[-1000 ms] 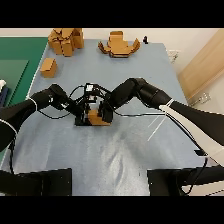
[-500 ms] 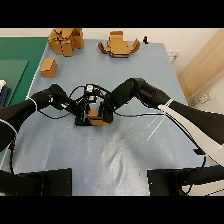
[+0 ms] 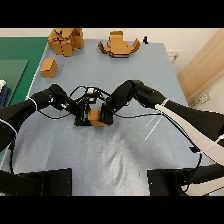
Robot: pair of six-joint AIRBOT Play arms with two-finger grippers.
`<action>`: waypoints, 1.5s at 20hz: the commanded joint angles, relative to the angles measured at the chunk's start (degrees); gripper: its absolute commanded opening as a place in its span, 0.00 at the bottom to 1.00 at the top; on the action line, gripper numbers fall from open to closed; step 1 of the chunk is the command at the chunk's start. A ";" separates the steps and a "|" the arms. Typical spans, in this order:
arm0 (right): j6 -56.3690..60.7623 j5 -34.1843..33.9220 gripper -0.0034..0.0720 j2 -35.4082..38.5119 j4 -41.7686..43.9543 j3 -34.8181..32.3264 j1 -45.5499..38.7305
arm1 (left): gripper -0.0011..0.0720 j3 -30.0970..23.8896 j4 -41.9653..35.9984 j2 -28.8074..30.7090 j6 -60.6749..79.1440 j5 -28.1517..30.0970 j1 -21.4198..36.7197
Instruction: Fold the box.
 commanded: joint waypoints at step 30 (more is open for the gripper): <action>41.83 0.39 0.05 17.92 -28.61 -11.13 -6.88 | 0.03 46.60 29.24 -20.48 -88.39 19.15 17.40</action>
